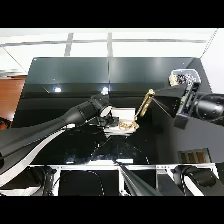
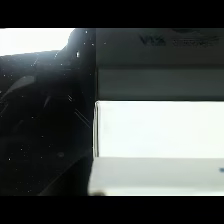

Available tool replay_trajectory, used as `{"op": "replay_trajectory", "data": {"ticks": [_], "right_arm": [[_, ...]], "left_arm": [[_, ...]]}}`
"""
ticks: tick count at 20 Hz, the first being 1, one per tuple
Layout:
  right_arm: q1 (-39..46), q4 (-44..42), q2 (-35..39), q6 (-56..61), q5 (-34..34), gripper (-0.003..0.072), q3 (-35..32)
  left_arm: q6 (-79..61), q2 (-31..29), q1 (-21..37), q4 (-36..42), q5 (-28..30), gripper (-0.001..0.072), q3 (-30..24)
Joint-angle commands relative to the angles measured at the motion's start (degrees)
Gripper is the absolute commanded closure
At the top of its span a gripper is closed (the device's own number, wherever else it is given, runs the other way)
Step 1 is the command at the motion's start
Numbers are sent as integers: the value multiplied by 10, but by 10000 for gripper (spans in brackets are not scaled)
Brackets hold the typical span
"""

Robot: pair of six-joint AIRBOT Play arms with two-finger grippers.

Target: Fold the box and place the chain.

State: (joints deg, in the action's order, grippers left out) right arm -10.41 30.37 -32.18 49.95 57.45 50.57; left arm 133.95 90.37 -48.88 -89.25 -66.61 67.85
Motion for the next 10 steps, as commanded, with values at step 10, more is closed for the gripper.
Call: {"op": "replay_trajectory", "data": {"ticks": [10], "right_arm": [[-64, 22, -116, 25, -22, 669, -1]], "left_arm": [[0, 0, 0, 0, 0, 685, 0]]}}
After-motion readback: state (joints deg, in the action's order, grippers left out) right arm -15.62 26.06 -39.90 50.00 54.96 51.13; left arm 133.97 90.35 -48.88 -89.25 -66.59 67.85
